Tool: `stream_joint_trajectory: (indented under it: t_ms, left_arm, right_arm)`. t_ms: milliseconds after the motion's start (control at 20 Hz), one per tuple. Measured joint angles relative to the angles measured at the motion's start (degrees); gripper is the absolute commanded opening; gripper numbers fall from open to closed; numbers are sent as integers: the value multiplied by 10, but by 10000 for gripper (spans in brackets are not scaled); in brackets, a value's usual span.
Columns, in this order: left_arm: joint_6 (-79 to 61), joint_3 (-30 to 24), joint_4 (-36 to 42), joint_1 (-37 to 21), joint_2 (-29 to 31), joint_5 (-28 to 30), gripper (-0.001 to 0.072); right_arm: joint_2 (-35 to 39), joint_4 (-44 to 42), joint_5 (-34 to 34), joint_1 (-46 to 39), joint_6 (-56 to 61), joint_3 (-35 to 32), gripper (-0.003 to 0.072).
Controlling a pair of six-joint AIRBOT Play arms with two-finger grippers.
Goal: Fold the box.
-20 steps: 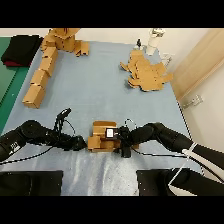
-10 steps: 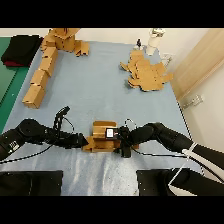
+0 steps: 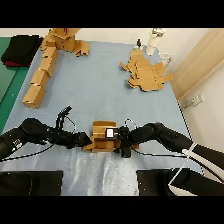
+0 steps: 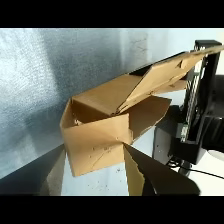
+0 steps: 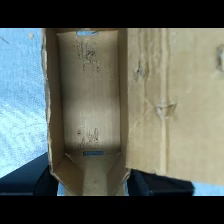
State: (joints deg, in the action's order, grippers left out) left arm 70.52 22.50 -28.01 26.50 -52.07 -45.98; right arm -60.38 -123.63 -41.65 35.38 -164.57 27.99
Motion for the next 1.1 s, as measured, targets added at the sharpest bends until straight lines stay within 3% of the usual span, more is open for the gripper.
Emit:
stream_joint_trajectory:
  t_ms: [300,700,1100]
  left_arm:
    - [14,4,-2,16,-4,6,542]
    - [321,78,-289,153,-7,54,542]
    - [442,115,-370,226,-32,39,541]
  right_arm:
    - [0,0,0,0,0,0,516]
    - [0,0,0,0,0,0,516]
    - [0,0,0,0,0,0,516]
